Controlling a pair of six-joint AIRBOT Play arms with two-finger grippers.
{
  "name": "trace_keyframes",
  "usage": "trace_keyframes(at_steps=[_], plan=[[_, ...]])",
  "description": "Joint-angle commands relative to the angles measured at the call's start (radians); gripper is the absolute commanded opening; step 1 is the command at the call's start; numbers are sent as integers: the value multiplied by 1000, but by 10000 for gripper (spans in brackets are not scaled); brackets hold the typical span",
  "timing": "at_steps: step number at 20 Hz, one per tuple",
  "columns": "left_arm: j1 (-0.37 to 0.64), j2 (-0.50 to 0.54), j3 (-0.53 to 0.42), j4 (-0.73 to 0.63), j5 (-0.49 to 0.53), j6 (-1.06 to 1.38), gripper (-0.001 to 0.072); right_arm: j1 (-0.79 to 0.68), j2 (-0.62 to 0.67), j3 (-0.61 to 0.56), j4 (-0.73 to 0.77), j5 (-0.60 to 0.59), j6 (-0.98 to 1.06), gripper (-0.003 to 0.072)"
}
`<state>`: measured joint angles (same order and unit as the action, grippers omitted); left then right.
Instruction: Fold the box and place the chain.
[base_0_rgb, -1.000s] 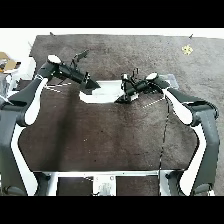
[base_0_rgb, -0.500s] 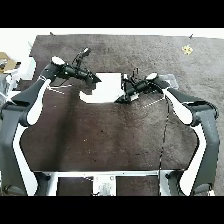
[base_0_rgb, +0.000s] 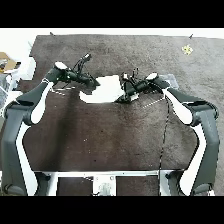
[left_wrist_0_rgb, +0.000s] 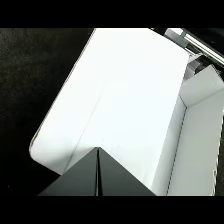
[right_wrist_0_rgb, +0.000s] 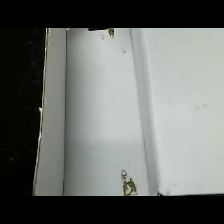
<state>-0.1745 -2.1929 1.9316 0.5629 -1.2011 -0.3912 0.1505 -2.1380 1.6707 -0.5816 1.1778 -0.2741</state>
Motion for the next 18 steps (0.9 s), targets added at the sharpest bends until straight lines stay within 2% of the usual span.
trace_keyframes(at_steps=[1,4,8,10,14,15,16,17,18], plan=[[1,-1,1,-13,-11,0,7,0,0,0,-2,1,-2,547],[2,34,1,-30,7,34,7,0,0,0,-2,1,-2,547],[29,148,1,-2,23,52,7,0,0,0,-2,1,-2,547],[56,209,1,42,-23,52,7,0,0,0,-2,1,-2,547],[83,269,0,132,-212,62,8,0,0,0,-2,1,-2,547],[79,264,-2,161,-270,97,98,0,0,0,-2,1,-2,547],[69,256,-3,204,-308,149,430,0,0,0,-2,1,-2,547],[55,249,-11,253,-309,189,581,0,0,0,-2,1,-2,547],[43,246,-30,287,-290,239,582,0,0,0,-2,1,-2,547]])
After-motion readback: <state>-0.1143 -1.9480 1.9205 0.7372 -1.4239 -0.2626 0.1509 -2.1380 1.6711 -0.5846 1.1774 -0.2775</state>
